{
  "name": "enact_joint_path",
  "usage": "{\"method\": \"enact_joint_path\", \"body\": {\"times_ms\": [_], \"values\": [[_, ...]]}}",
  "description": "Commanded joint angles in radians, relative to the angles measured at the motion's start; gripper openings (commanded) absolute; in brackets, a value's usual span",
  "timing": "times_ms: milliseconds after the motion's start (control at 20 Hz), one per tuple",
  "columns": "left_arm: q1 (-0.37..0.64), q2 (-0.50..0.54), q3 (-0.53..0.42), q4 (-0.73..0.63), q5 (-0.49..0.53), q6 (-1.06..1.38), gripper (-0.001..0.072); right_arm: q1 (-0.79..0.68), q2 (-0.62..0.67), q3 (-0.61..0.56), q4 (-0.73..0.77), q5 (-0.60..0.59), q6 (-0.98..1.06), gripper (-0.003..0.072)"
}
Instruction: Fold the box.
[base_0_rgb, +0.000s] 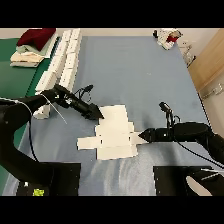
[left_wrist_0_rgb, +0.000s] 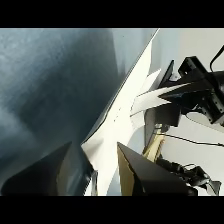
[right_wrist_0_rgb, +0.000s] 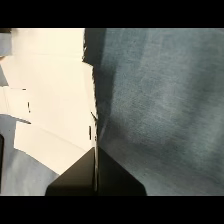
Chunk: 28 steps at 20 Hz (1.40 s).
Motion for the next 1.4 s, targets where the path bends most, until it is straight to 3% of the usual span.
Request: {"method": "enact_joint_path", "body": {"times_ms": [0,50,150,600,650,700,950,1050,1100,1350], "values": [[-0.044,-0.045,0.052,-0.020,-0.038,0.061,0.0418,0.001,0.001,-0.001,0.000,0.000,0.002,0.0001],[-0.050,-0.048,0.064,-0.019,-0.060,0.074,0.0417,0.001,0.001,-0.001,0.000,0.000,0.002,0.0001],[-0.052,-0.048,0.072,-0.008,-0.108,0.082,0.0250,0.001,0.001,-0.001,-0.001,-0.002,0.002,0.0001],[-0.058,-0.048,0.073,0.018,-0.159,0.103,0.0231,0.001,0.001,-0.001,-0.004,-0.002,0.002,0.0001],[-0.060,-0.048,0.073,0.018,-0.159,0.114,0.0103,0.001,0.001,-0.001,-0.004,-0.002,0.002,0.0001],[-0.063,-0.048,0.073,0.018,-0.164,0.142,0.0044,0.001,0.001,-0.001,-0.004,-0.002,0.002,0.0001],[-0.077,-0.048,0.073,0.013,-0.163,0.164,0.0045,0.001,0.001,0.003,-0.009,0.002,0.002,0.0013],[-0.079,-0.048,0.084,0.010,-0.161,0.202,0.0014,0.001,0.001,0.022,-0.066,0.002,0.001,0.0178],[-0.080,-0.044,0.098,0.010,-0.156,0.225,0.0013,0.000,0.001,0.039,-0.117,0.003,0.001,0.0223],[-0.116,0.076,0.122,-0.001,-0.072,0.458,0.0010,-0.002,0.001,0.160,-0.574,0.012,0.175,0.0226]]}}
